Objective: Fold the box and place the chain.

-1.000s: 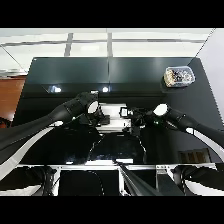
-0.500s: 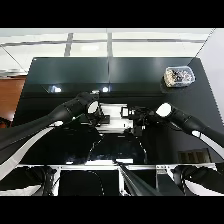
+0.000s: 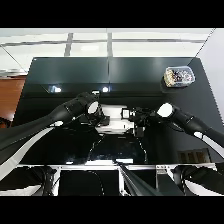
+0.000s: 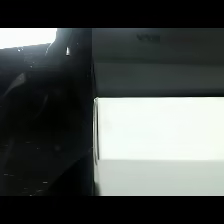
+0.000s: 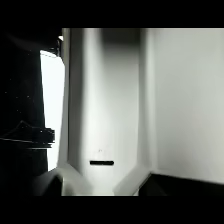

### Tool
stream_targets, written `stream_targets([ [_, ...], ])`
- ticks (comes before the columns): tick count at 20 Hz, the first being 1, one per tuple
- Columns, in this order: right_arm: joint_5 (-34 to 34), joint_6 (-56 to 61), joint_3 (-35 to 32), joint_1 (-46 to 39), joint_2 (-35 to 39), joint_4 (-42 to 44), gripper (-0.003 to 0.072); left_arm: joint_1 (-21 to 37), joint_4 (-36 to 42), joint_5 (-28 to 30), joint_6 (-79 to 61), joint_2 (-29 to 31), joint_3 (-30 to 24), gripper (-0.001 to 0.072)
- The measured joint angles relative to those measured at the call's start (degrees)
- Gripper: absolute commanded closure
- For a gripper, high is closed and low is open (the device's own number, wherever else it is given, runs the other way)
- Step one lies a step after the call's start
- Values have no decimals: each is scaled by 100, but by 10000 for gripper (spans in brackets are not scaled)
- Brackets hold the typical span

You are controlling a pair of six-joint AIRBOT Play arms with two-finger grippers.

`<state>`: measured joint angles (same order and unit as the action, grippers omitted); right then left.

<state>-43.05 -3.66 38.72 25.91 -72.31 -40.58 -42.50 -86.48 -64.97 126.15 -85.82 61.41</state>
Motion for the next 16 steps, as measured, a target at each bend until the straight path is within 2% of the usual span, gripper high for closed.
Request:
stream_targets([
  [6, -57, 225, 0, -11, 48, -190, 85, 0, 17, 31, 2, 0, 0, 682],
  [7, -63, 243, 0, 0, 50, -203, 227, 0, 28, 31, 2, 0, 0, 682],
  [8, -85, 251, 0, 13, 57, -186, 474, 0, 63, 31, 4, 0, 0, 682],
  [11, -114, 286, 0, 125, 59, -85, 593, 0, 107, 31, 4, 0, -2, 682],
  [16, 254, 306, 0, 332, 22, 529, 588, 0, 170, 31, 4, 0, -2, 682],
])
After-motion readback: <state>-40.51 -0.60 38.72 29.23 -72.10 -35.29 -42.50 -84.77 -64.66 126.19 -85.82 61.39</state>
